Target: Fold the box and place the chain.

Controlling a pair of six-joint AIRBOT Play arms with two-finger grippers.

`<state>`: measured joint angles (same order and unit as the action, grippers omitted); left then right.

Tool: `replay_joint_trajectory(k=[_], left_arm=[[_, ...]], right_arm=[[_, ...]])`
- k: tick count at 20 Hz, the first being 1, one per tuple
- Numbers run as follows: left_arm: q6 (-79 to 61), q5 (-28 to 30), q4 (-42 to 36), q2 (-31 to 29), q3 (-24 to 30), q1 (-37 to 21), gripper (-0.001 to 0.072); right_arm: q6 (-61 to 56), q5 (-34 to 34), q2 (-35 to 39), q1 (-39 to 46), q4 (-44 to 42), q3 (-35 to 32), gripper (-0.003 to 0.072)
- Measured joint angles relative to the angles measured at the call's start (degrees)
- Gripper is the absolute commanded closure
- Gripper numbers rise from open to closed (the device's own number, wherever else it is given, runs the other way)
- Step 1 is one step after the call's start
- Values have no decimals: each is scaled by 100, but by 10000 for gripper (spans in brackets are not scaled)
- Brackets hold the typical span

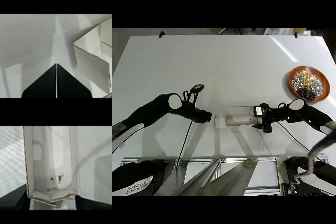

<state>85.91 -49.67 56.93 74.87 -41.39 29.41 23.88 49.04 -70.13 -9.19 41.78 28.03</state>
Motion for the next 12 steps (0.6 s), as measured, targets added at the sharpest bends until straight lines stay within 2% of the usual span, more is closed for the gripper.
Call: replay_joint_trajectory(k=[7,12], left_arm=[[-522,146,-966,240,26,225,706],[-713,203,-1292,214,-2,452,680]], right_arm=[[0,0,0,0,-2,0,280],[0,0,2,0,-2,0,280]])
